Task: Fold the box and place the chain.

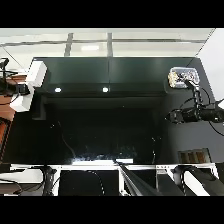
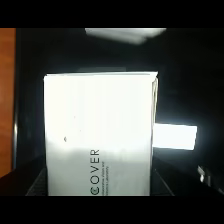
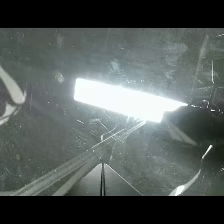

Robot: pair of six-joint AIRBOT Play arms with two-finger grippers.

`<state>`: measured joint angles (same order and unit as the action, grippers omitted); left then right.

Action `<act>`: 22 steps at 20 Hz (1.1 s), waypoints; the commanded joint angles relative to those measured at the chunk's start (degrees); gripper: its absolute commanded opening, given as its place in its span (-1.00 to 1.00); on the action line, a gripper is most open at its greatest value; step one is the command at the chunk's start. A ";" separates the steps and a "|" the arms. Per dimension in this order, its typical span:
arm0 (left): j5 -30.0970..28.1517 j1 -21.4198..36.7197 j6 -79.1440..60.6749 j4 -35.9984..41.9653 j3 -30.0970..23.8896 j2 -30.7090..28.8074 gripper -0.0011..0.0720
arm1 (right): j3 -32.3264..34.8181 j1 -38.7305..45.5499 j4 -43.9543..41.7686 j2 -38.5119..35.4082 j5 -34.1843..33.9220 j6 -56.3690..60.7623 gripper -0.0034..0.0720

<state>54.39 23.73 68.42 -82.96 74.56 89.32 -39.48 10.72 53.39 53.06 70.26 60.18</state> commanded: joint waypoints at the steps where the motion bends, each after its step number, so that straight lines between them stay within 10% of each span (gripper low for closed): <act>1: 1.22 -0.02 -3.21 3.82 7.04 6.14 -0.01 | 0.04 -0.02 -1.18 -0.04 -0.07 0.02 -0.87; 9: 4.48 -0.70 -5.22 4.79 9.42 8.31 -0.01 | 0.04 -0.02 -2.40 -0.04 -2.38 0.02 -0.87; 10: 4.33 -0.70 -5.22 5.57 9.40 8.44 0.10 | 0.04 -0.02 -2.40 -0.04 -2.38 0.02 -0.87; 12: 3.19 -0.70 -4.96 5.84 9.40 8.59 0.98 | 0.04 -0.02 -2.40 -0.04 -2.38 0.02 -0.87; 22: 24.33 -2.38 8.94 5.42 23.17 -0.94 0.97 | -3.23 -2.47 -2.78 -0.04 -7.37 -4.31 -0.87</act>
<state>70.76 22.00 68.66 -77.30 94.17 91.74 -40.71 9.74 50.81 53.06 65.32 58.35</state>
